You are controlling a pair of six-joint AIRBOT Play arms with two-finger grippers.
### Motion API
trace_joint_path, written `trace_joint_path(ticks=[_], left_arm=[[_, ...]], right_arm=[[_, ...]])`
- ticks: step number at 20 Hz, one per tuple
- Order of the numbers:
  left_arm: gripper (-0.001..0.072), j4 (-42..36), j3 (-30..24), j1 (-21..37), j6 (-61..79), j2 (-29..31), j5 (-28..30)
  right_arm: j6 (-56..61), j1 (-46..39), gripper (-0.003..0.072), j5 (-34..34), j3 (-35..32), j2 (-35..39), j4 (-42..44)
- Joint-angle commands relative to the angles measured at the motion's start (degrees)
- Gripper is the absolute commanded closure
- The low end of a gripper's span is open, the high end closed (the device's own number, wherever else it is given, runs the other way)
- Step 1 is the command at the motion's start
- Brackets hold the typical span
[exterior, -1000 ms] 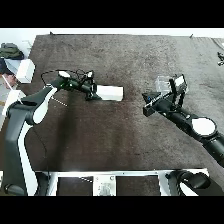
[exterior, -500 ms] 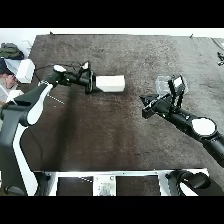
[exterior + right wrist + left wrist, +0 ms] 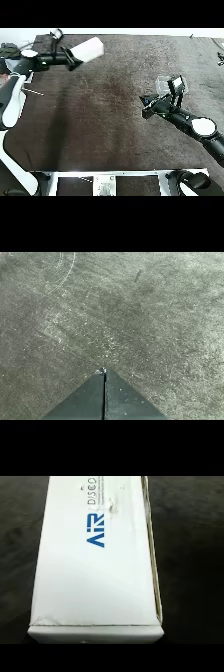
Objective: Fold the box and place the chain.
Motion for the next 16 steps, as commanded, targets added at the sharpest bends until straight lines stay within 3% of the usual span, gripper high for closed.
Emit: trace_joint_path(ticks=[1,6,8,12,16], left_arm=[[0.0704,2.9,0.0,5.4,-9.9,0.9,9.2],[0.0704,20.0,0.0,10.2,-32.1,1.1,12.4],[0.0704,26.7,-2.4,10.4,-37.5,3.1,17.4],[0.0705,28.0,-14.2,10.4,-39.6,12.0,30.8],[0.0704,27.9,-30.2,10.4,-42.4,20.3,44.9]], right_arm=[[0.0,0.0,0.0704,-1.7,0.0,0.0,0.0],[0.0,0.0,0.0704,-4.5,0.0,0.0,-0.3],[0.0,0.1,0.0704,-5.3,0.0,0.0,-0.3],[0.0,0.0,0.0704,-7.1,0.0,-0.1,-0.7],[0.0,0.0,0.0704,-8.0,-0.1,-0.1,-0.7]])
